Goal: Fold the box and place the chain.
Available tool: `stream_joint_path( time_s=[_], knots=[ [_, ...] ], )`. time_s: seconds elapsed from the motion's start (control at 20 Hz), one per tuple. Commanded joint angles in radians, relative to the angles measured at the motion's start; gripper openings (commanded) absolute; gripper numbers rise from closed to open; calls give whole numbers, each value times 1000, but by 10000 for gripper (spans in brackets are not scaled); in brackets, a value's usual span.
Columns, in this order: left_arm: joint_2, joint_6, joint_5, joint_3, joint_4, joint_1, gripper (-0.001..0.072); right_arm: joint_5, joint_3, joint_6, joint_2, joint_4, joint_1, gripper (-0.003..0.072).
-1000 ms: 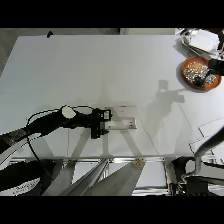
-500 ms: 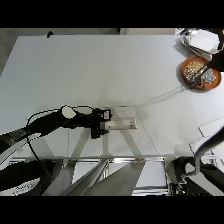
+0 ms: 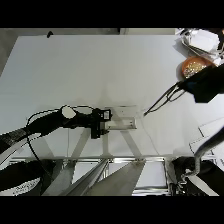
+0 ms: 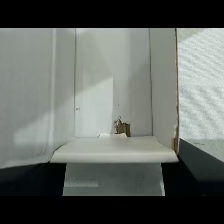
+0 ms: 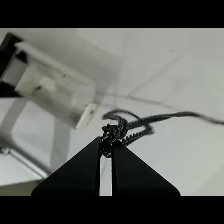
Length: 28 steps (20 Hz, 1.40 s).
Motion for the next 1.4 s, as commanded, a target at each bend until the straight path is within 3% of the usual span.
stream_joint_path(
  time_s=[0.0,0.15,0.45,0.85,1.05,1.35],
  knots=[
    [0,0,0,0,0,-1,137,-7,-63,75,13,-63,167,17],
    [0,0,0,0,0,-1,137,-55,-156,106,13,-63,280,17],
    [0,0,0,0,0,-1,137,-282,-367,148,13,-65,455,17],
    [0,0,0,0,0,-1,137,-549,-477,153,10,-66,475,17],
    [0,0,0,0,0,-1,137,-616,-501,153,-4,-64,475,18],
    [0,0,0,0,0,-1,137,-737,-655,152,-95,-18,475,15]
  ],
)
